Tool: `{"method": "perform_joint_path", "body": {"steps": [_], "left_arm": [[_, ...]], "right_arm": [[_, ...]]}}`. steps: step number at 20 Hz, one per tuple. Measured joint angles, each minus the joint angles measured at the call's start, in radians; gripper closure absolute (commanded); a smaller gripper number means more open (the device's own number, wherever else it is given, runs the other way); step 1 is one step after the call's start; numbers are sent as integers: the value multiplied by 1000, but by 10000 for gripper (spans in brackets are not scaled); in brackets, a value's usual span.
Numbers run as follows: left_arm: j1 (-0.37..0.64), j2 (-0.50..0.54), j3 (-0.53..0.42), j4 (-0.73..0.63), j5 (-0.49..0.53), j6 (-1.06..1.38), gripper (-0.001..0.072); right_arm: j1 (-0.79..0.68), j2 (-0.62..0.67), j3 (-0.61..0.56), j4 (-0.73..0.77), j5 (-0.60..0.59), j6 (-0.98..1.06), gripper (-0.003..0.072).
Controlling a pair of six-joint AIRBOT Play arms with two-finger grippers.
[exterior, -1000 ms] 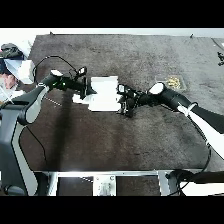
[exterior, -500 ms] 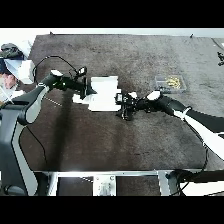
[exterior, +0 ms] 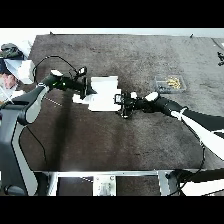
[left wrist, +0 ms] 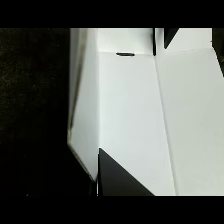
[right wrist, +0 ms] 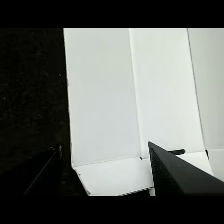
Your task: Fold the box and place the chain.
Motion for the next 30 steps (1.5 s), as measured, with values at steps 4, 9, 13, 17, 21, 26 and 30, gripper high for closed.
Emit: {"method": "perform_joint_path", "body": {"steps": [4, 9, 13, 17, 21, 26, 30], "left_arm": [[0, 0, 0, 0, 0, 0, 697], [0, 0, 0, 0, 1, 0, 697], [0, 0, 0, -1, 2, 0, 697], [0, 0, 0, -1, 2, 0, 697], [0, 0, 0, -1, 1, 0, 697], [0, 0, 0, -1, 1, 0, 697], [0, 0, 0, -1, 2, 0, 697]], "right_arm": [[12, 1, 0, 3, -54, -1, 28], [15, 39, 1, 5, -85, 11, 28], [4, 56, 26, 6, -95, 16, 28], [-29, 61, 56, 7, -70, 19, 28], [-50, 35, 85, 6, -33, 18, 27], [-60, -2, 134, 6, -12, 26, 27], [-85, -14, 157, 9, 13, 55, 28]]}}
